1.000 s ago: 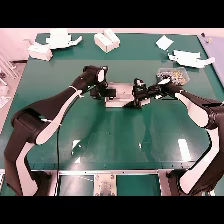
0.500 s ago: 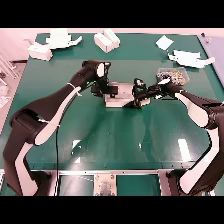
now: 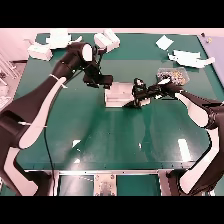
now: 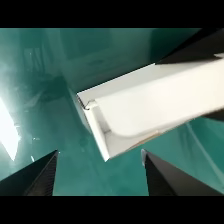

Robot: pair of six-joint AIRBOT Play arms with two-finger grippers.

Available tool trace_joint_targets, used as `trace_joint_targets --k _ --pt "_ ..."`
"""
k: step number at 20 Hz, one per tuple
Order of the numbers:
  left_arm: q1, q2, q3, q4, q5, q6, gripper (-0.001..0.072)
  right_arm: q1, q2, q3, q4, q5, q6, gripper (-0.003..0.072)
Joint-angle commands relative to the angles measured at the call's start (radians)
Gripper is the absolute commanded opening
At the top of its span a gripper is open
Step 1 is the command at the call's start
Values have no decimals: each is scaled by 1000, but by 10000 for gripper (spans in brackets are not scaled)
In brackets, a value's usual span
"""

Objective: Fold the box and place the chain.

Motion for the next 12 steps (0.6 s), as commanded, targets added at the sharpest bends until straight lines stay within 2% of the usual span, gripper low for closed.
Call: trace_joint_targets --k 1,3,5,9,12 --pt "61 58 -57 -87 26 254 598 1 0 0 0 0 0 562" --pt "126 87 -151 -219 69 488 598 1 0 0 0 0 0 562" --pt "173 87 -223 -312 63 684 599 1 0 0 1 0 0 561" --pt "195 83 -372 -345 206 1059 599 1 0 0 0 0 0 561" --pt "195 83 -413 -430 245 1334 600 1 0 0 0 0 0 561"
